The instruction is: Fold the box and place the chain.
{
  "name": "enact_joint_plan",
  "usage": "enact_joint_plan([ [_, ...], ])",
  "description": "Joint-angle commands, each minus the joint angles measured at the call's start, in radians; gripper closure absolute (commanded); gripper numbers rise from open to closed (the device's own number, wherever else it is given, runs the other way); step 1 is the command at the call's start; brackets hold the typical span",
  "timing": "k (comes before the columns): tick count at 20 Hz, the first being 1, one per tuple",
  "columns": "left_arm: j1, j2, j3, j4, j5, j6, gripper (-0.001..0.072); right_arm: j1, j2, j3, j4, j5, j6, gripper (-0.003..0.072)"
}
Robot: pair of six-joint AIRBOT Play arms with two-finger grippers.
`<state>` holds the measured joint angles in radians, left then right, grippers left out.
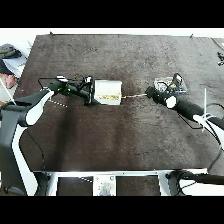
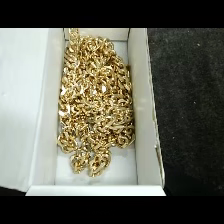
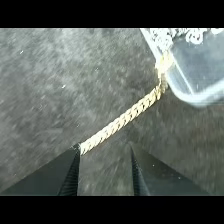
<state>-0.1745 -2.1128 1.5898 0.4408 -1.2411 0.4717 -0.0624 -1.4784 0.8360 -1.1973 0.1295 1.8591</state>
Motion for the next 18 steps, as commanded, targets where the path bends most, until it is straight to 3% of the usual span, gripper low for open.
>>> enact_joint_plan([
  [1,0.001,0.000,0.000,0.000,0.000,0.000,0.0431,-0.007,-0.103,0.108,0.015,0.106,0.004,0.0326],
  [8,0.001,0.000,0.000,0.000,0.000,0.000,0.0431,-0.007,-0.167,0.195,0.015,0.211,0.019,0.0327],
  [10,0.001,0.000,0.000,0.000,0.000,0.000,0.0431,-0.007,-0.187,0.196,0.016,0.222,0.024,0.0470],
  [11,0.001,0.000,0.000,0.000,0.000,0.000,0.0431,-0.006,-0.196,0.196,0.016,0.229,0.024,0.0471],
  [12,0.001,0.000,0.000,0.000,0.000,0.000,0.0431,-0.005,-0.202,0.197,0.014,0.233,0.022,0.0614],
  [13,0.001,0.000,0.000,0.000,0.000,0.000,0.0431,-0.005,-0.205,0.197,0.014,0.230,0.019,0.0679],
  [18,0.001,0.000,0.000,0.000,0.000,0.000,0.0431,0.019,-0.142,0.197,0.014,0.230,-0.019,0.0694],
])
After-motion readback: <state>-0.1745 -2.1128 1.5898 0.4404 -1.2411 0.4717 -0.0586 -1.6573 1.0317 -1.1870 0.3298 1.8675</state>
